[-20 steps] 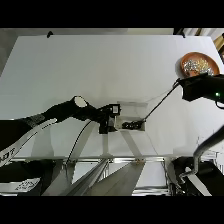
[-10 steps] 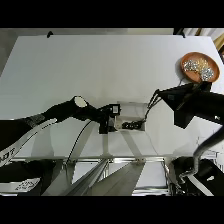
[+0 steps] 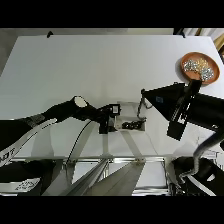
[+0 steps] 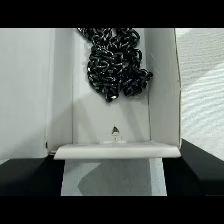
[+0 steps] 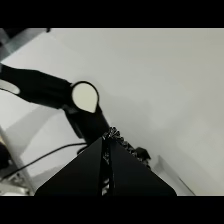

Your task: Fold the box and place the chain.

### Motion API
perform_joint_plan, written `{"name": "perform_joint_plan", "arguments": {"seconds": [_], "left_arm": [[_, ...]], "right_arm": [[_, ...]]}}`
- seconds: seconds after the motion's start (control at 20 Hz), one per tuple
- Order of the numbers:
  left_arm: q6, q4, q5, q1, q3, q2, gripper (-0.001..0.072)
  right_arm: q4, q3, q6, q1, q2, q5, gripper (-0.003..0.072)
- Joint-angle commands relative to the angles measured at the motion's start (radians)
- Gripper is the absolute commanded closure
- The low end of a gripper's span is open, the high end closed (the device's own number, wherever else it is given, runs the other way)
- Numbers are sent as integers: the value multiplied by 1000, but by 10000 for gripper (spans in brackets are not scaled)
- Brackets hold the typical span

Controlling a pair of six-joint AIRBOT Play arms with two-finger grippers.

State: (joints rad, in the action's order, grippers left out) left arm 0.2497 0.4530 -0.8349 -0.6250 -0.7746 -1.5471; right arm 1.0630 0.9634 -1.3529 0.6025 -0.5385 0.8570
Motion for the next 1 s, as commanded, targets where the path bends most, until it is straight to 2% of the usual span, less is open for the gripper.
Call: {"name": "perform_joint_plan", "arguments": {"seconds": [0.0, 0.25, 0.5, 0.6, 0.7, 0.95], "left_arm": [[0, 0, 0, 0, -1, 0, 573], [0, 0, 0, 0, 0, 0, 573], [0, 0, 0, 0, 0, 0, 573], [0, 0, 0, 0, 0, 0, 573], [0, 0, 0, 0, 0, 0, 573], [0, 0, 0, 0, 0, 0, 573]], "right_arm": [[2, 0, 0, 40, 1, -24, 677], [12, 0, -13, 40, 10, 68, 677], [156, 0, -199, 40, 14, 241, 677], [207, -3, -275, 40, 14, 270, 677], [243, -34, -301, 40, 14, 230, 677], [238, -235, -327, 40, -39, 3, 677]]}}
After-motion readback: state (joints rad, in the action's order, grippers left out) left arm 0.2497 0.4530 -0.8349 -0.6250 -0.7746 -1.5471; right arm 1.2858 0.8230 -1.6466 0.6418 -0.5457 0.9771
